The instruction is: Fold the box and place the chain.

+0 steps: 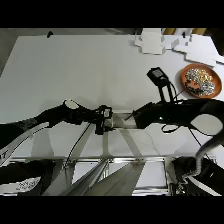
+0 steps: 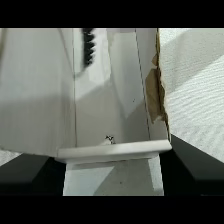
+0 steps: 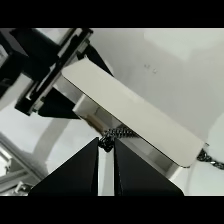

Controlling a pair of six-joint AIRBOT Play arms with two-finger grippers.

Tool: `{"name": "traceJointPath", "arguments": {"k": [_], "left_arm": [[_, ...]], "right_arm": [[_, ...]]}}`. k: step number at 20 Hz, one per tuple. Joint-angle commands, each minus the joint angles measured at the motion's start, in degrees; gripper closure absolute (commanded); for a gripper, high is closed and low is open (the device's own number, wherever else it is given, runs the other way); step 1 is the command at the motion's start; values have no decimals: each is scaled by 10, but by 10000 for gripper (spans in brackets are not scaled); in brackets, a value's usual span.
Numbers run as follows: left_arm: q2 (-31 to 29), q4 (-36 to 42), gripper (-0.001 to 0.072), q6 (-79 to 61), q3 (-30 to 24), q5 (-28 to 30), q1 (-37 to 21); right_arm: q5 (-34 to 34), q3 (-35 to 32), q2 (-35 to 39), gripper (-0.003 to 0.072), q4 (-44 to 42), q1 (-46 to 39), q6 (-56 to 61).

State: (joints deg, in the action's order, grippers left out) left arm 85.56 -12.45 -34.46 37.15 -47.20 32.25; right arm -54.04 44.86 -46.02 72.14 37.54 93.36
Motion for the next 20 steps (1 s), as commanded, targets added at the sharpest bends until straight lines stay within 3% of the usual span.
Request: {"name": "traceJointPath", "arguments": {"k": [1,3,6,9,11,15,19,20], "left_arm": [[0,0,538,0,0,0,0],[0,0,538,0,0,0,0],[0,0,538,0,0,0,0],[0,0,538,0,0,0,0],[0,0,538,0,0,0,0],[0,0,538,0,0,0,0],[0,0,538,0,0,0,0],[0,0,538,0,0,0,0]], "right_arm": [[34,-18,-46,644,0,31,-7],[40,-18,-74,431,0,45,-5],[25,0,-73,422,2,37,-6],[-53,78,-67,423,45,-17,-6],[-94,113,-67,426,83,-77,-6],[-186,110,-89,487,137,-259,-2],[-140,55,-136,465,142,-362,-4],[-123,42,-149,374,142,-363,-5]]}}
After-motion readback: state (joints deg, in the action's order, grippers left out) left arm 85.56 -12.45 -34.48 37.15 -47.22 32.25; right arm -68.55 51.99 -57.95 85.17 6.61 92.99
